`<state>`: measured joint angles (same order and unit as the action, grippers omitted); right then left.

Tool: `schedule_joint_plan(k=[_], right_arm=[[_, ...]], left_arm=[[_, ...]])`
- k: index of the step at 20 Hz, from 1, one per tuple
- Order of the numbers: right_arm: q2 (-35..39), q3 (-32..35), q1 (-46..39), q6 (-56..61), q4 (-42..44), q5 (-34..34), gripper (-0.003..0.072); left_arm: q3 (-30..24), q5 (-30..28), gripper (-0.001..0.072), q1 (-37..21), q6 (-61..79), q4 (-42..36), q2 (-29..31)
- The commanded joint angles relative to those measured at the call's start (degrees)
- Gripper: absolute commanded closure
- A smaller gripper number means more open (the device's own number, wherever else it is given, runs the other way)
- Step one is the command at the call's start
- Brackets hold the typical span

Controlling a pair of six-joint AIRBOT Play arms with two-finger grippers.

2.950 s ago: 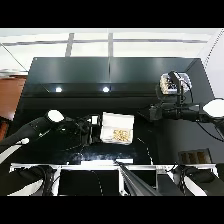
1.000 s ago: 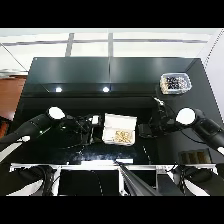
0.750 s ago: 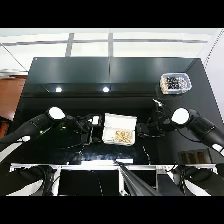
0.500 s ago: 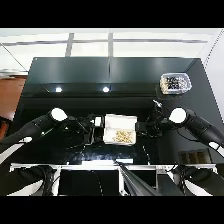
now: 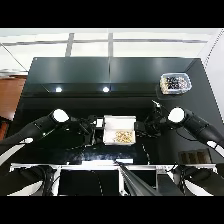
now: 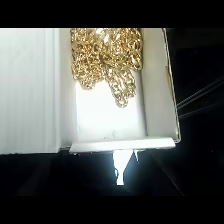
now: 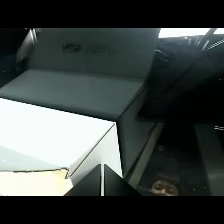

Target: Fold the box and place the chain.

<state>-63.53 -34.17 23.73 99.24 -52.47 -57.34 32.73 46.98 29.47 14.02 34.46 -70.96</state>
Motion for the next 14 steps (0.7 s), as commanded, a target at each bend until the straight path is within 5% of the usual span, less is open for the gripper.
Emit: schedule_joint_plan(k=[1, 14], right_arm=[[0.0, 0.0, 0.0, -0.5, 0.3, -0.2, 0.0664], [-0.1, 0.0, 0.0, -0.5, 0.3, -0.4, 0.0664]], left_arm=[[0.0, 1.0, 0.0001, 0.0, -4.1, 3.2, 0.0], [0.0, 1.8, 0.0000, 0.2, -5.3, 2.6, 0.1]])
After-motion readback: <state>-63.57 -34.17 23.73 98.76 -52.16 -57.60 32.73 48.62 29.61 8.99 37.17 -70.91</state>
